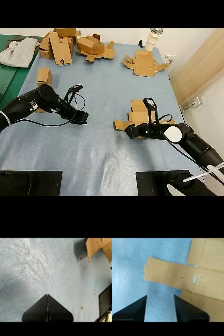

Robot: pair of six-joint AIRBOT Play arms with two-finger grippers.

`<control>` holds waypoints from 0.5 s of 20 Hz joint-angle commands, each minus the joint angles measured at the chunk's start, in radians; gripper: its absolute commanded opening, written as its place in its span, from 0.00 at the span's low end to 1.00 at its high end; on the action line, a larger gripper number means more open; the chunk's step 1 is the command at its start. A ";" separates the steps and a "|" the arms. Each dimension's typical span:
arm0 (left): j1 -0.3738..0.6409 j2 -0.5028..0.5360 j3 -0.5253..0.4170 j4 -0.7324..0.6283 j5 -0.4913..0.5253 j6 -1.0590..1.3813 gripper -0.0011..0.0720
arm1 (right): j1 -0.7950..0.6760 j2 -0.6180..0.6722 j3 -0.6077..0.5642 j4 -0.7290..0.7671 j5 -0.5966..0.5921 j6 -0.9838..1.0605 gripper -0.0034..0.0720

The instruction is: Fold the box.

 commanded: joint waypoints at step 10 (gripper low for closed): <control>0.000 0.000 0.000 0.000 0.000 0.000 0.03 | -0.111 -0.005 0.180 -0.192 0.140 0.099 0.72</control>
